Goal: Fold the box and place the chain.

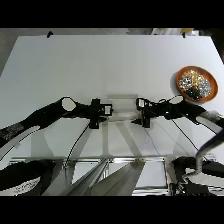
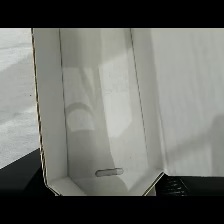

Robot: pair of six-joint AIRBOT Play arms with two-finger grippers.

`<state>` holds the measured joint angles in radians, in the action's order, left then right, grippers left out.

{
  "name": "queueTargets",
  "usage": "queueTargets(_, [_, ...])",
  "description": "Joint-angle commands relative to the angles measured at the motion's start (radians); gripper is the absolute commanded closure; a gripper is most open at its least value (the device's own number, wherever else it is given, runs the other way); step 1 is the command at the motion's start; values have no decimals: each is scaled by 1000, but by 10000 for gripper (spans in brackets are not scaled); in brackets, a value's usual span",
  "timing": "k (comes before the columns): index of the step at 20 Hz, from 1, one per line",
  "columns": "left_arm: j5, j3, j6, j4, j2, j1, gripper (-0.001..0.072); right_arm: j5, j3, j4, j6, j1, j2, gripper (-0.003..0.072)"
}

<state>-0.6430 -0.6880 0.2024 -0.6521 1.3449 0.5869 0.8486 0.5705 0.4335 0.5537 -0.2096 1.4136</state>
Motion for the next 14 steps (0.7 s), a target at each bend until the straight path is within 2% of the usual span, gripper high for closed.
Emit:
queueTargets(1, [35, 0, -8, 37, 0, 23, 456, 1, 1, 0, 1, 0, -1, 289])
queueTargets(4, [69, 0, -9, 44, 0, 42, 456, 1, 1, 0, 1, 0, -1, 289])
queueTargets(11, [71, 0, -29, 56, 0, 45, 462, 1, 1, 0, 1, 0, -1, 289])
queueTargets(12, [72, 0, -28, 60, 2, 47, 505, 1, 1, 0, 1, 0, -1, 289])
queueTargets(14, [75, 0, -27, 73, 13, 56, 515, 1, 1, 0, 1, 0, -1, 289])
